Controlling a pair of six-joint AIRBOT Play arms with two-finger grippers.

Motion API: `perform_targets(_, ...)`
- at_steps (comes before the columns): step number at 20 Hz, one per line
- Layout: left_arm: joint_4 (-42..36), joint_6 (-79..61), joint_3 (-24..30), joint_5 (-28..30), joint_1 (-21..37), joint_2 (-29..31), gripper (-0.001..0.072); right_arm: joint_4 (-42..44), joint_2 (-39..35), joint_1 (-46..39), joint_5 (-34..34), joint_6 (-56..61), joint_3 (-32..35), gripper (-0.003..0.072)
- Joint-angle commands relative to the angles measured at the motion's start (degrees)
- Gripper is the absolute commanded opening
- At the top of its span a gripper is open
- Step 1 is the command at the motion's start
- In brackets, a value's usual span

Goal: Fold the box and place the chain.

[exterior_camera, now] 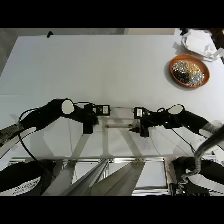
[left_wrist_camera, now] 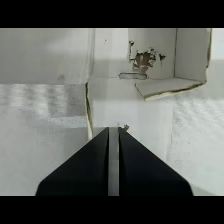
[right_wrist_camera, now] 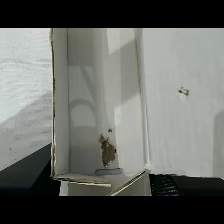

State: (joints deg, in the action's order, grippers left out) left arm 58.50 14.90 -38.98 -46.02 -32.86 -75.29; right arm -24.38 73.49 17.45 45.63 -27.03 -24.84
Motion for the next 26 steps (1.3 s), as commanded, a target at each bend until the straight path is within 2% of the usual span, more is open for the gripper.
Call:
perform_targets(1, 0.0, -1.6, 0.3, 1.9, 0.0, -1.4, 0.0069, 0.0, 0.0, 0.0, 0.0, 0.0, 0.0, 0.0337)
perform_targets(9, -1.1, -1.6, 0.3, 1.7, 0.1, 1.4, 0.0073, 0.0, 0.0, 0.0, 0.0, 0.0, 0.0, 0.0337)
perform_targets(12, -1.0, -1.6, 0.3, 0.8, 0.2, 3.7, 0.0174, 0.0, 0.0, 0.0, 0.0, 0.0, 0.0, 0.0337)
perform_targets(14, -0.9, -1.6, 0.3, -0.1, 0.7, 3.9, 0.0178, 0.0, 0.0, 0.0, 0.0, 0.0, 0.0, 0.0337)
perform_targets(15, -0.7, -1.6, 0.3, -0.5, 1.0, 3.9, 0.022, 0.0, 0.0, 0.0, 0.0, 0.0, 0.0, 0.0337)
perform_targets(20, -1.1, -9.7, 0.3, 0.9, 1.2, 3.5, 0.0234, 0.0, 0.0, 0.0, 0.0, 0.0, 0.0, 0.0337)
perform_targets(22, -2.4, -13.1, 0.3, 2.7, 1.2, 2.6, 0.0392, 0.0, 0.0, 0.0, 0.0, 0.0, 0.0, 0.0337)
perform_targets(26, -5.5, -16.4, 0.3, 3.7, 0.4, 0.9, 0.0382, 0.0, 0.0, 0.0, 0.0, 0.0, 0.0, 0.0336)
